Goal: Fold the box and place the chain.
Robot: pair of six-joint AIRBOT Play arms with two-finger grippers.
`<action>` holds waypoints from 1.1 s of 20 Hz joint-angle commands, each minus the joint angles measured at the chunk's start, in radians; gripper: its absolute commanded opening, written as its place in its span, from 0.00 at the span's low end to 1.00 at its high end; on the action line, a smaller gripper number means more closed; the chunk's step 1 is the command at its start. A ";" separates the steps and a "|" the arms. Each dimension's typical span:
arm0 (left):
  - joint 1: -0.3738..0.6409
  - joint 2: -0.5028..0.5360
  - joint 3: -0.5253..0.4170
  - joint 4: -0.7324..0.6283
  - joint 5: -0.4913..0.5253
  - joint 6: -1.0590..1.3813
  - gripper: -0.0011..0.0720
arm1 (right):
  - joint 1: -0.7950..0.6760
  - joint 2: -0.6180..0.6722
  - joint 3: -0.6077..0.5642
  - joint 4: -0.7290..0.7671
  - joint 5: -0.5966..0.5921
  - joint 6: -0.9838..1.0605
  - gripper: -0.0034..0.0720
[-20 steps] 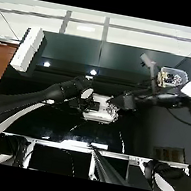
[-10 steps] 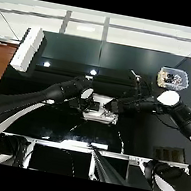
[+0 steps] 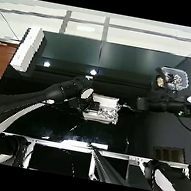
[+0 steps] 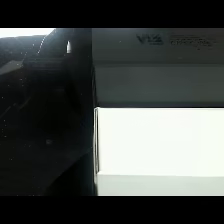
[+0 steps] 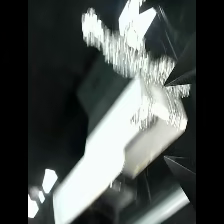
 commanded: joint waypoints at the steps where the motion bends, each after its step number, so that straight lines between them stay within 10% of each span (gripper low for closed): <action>1: 0.001 0.000 0.001 0.001 -0.016 0.000 0.06 | -0.067 0.034 -0.106 -0.047 -0.127 -0.225 0.99; 9: 0.001 0.000 0.001 0.003 -0.015 0.000 0.06 | 0.264 -0.059 -0.208 -0.070 -0.485 -0.976 0.99; 22: 0.001 0.000 0.001 0.003 -0.016 0.000 0.06 | 0.280 -0.214 -0.198 0.149 -0.504 -1.220 0.98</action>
